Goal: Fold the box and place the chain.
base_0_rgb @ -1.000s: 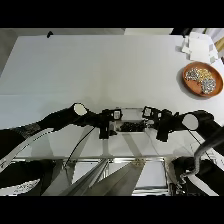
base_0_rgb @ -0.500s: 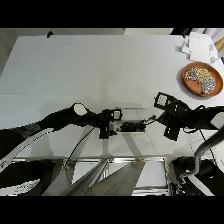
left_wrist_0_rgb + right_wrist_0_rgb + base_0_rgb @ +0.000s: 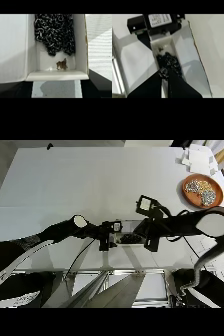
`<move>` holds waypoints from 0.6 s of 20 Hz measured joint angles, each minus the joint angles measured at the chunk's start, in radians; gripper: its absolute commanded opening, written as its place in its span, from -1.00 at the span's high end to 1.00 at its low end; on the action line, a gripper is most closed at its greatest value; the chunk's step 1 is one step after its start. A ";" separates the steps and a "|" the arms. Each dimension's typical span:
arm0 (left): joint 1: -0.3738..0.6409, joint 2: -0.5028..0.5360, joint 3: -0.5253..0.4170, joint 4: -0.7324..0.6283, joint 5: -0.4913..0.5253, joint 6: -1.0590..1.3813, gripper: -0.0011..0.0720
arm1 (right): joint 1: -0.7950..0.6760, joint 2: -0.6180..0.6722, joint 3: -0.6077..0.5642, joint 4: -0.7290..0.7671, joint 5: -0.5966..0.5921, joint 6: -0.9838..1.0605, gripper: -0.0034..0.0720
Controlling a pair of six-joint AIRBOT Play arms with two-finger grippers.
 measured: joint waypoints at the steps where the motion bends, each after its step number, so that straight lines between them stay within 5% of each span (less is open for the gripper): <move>1: 0.000 0.000 0.000 0.000 0.000 0.000 0.75 | 0.014 -0.034 0.000 0.005 -0.018 0.000 0.86; 5: 0.000 0.000 0.000 0.000 0.000 0.000 0.75 | 0.043 -0.181 0.002 -0.002 -0.038 0.002 0.83; 7: 0.000 0.000 0.000 0.000 0.000 0.000 0.75 | 0.049 -0.234 -0.003 -0.011 -0.031 0.002 0.56; 12: 0.000 0.000 0.000 0.000 0.000 0.000 0.75 | 0.052 -0.267 -0.015 -0.019 -0.015 0.000 0.29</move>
